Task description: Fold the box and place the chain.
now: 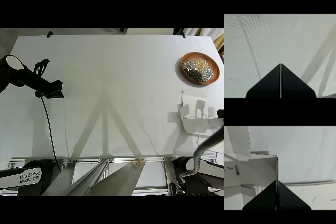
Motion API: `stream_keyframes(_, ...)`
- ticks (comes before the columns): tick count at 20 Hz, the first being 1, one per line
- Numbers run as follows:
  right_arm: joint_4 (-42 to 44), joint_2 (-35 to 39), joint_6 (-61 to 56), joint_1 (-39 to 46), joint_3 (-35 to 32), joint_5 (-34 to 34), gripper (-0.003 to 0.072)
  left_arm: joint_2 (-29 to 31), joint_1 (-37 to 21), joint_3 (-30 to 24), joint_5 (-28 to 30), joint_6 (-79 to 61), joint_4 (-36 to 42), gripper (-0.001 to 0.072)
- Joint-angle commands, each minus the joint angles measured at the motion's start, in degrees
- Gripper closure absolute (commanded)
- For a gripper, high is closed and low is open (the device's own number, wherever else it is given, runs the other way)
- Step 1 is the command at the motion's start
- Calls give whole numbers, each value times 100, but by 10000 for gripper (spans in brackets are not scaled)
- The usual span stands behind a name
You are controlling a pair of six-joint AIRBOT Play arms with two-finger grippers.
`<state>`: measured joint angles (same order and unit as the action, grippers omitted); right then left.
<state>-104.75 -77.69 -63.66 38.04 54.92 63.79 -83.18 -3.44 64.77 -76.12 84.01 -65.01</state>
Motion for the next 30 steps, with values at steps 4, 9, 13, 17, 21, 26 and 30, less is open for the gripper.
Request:
stream_keyframes(4,2553,1292,719,-1165,-105,758,674,4,-2,-2,0,0,0,696)
stream_keyframes(9,4146,2949,697,-2138,-1226,533,675,4,-2,-2,2,0,0,696)
stream_keyframes(13,4830,4400,168,-3060,-2529,-323,675,4,-2,-2,0,0,0,696)
stream_keyframes(17,4940,4852,-387,-4124,-3359,-962,675,4,-2,-2,2,0,0,696)
stream_keyframes(21,4905,4789,-898,-5184,-3716,-2181,674,4,2,-2,59,-15,0,696)
stream_keyframes(26,4454,4299,-1305,-5567,-3724,-2277,674,2,9,-2,739,-446,24,696)
stream_keyframes(30,4461,4000,-1305,-5567,-3724,-2264,673,4,9,-2,756,-728,122,696)
